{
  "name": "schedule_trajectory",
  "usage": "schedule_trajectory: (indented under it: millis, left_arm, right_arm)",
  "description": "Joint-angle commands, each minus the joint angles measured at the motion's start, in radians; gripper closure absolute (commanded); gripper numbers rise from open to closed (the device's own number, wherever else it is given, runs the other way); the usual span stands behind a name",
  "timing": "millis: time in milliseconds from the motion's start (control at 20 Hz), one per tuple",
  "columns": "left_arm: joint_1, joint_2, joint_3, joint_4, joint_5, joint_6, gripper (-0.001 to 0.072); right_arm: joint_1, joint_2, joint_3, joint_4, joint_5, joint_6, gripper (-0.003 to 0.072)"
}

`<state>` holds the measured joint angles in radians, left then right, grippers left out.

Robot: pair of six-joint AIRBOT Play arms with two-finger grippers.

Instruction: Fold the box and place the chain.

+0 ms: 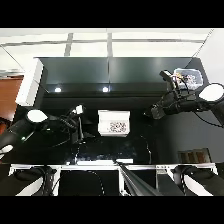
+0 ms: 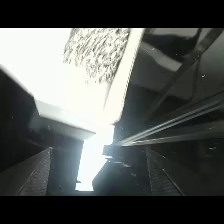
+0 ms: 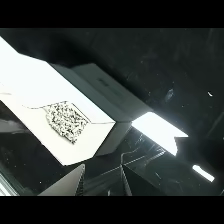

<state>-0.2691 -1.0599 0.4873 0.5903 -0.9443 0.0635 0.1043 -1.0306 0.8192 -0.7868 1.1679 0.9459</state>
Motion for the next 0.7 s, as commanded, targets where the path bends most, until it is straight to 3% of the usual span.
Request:
schedule_trajectory:
  millis: [0, 250, 650]
  left_arm:
    - [-0.022, -0.119, 0.032, -0.048, 0.032, 0.223, -0.0006]
    - [-0.022, -0.24, 0.115, -0.053, 0.022, 0.225, -0.0007]
    - [-0.079, -0.276, 0.14, -0.041, 0.031, 0.225, -0.0006]
  right_arm:
    - [0.0, 0.0, 0.0, 0.0, -0.001, 0.0, 0.0412]
    - [0.0, 0.0, 0.0, 0.0, 0.002, 0.0, 0.0412]
    - [0.0, 0.0, 0.0, -0.001, -0.006, 0.0, 0.0412]
